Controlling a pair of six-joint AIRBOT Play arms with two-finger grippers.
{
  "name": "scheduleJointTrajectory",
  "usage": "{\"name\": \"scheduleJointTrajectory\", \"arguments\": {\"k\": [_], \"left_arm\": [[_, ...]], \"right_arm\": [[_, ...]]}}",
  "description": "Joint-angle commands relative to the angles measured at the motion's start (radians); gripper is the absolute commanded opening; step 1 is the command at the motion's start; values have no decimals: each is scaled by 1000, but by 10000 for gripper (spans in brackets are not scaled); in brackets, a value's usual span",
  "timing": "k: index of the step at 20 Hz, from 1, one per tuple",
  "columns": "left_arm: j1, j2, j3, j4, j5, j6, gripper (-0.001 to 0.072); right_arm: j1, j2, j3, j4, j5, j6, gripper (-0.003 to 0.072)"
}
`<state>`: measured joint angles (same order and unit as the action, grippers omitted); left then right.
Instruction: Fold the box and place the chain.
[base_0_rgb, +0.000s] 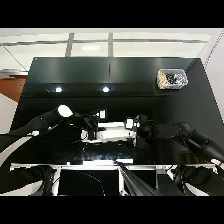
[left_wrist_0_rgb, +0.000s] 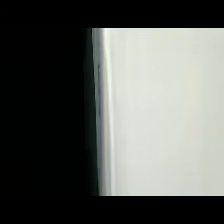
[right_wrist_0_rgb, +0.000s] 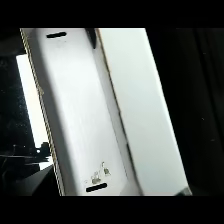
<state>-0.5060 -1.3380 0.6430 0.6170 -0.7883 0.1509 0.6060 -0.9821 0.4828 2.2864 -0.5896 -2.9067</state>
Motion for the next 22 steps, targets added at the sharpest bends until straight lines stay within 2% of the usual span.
{"name": "scheduleJointTrajectory", "arguments": {"k": [1, 5, 21, 22], "left_arm": [[0, 1, 1, 0, 3, -1, 32], [0, 1, 1, 0, 3, -1, 32], [0, 1, 1, 0, -1, -2, 32], [0, 1, 1, 0, -1, -2, 33]], "right_arm": [[0, -45, 0, 80, -29, -82, 667], [-1, -80, -1, 80, -84, -82, 667], [0, -148, -11, 77, -20, -82, 665], [0, -148, -11, 76, -20, -82, 638]]}}
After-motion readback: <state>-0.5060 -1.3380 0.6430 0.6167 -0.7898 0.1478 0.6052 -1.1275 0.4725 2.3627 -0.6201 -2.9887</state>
